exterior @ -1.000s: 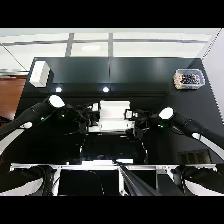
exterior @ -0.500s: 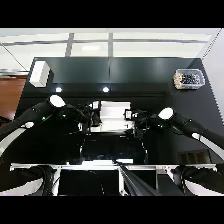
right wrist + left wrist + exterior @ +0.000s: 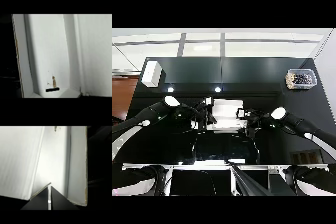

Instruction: Fold the box and place the chain.

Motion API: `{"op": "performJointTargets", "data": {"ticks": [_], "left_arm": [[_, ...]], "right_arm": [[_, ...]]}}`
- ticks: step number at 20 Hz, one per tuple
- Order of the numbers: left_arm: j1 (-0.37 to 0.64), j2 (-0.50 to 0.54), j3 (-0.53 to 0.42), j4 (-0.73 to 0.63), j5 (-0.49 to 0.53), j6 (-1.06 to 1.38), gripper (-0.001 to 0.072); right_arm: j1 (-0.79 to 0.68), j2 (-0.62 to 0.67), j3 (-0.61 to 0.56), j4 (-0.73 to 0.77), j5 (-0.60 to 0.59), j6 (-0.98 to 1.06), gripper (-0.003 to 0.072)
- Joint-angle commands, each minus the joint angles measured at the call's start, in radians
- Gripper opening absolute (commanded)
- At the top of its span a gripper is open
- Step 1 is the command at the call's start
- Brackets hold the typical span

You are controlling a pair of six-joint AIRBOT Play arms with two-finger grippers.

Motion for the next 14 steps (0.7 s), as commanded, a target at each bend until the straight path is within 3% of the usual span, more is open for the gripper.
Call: {"op": "performJointTargets", "data": {"ticks": [1, 2, 3, 4, 5, 7, 8, 10, 11, 12, 13, 14], "left_arm": [[-0.001, -0.003, 0.000, -0.003, 0.004, 0.003, 0.0046], [-0.001, -0.003, 0.000, -0.004, 0.005, 0.003, 0.0051], [-0.001, -0.003, 0.000, -0.004, 0.006, 0.003, 0.0148], [-0.001, -0.003, 0.000, -0.005, 0.013, 0.003, 0.0309], [-0.001, -0.003, 0.000, -0.004, 0.013, 0.003, 0.0300], [-0.001, -0.003, 0.000, -0.004, 0.013, 0.005, 0.0096], [-0.001, -0.003, 0.000, -0.004, 0.013, 0.005, 0.0100], [0.000, -0.003, 0.000, -0.004, 0.023, 0.005, 0.0209], [0.001, -0.003, 0.000, -0.004, 0.032, 0.005, 0.0229], [0.002, -0.002, 0.002, -0.002, 0.034, 0.005, 0.0186], [0.002, 0.001, 0.007, 0.023, 0.030, 0.005, 0.0039], [0.002, 0.007, 0.017, 0.058, 0.019, -0.014, 0.0028]], "right_arm": [[0.000, 0.000, 0.001, -0.002, 0.004, -0.002, 0.0429], [0.000, 0.000, 0.001, -0.002, 0.004, -0.002, 0.0429], [0.000, 0.000, 0.001, -0.002, 0.004, -0.002, 0.0429], [0.000, 0.000, 0.001, -0.002, 0.004, -0.002, 0.0429], [0.000, 0.000, 0.001, -0.002, 0.004, -0.002, 0.0429], [0.000, 0.000, 0.001, -0.002, 0.004, -0.002, 0.0429], [0.000, 0.000, 0.001, -0.002, 0.004, -0.002, 0.0429], [0.000, 0.000, 0.001, -0.002, 0.004, -0.002, 0.0429], [0.000, 0.000, 0.001, -0.002, 0.004, -0.002, 0.0429], [0.000, 0.000, 0.001, -0.002, 0.004, -0.002, 0.0429], [0.000, 0.000, 0.001, -0.002, 0.004, -0.002, 0.0429], [0.000, 0.000, 0.001, -0.002, 0.004, -0.002, 0.0429]]}}
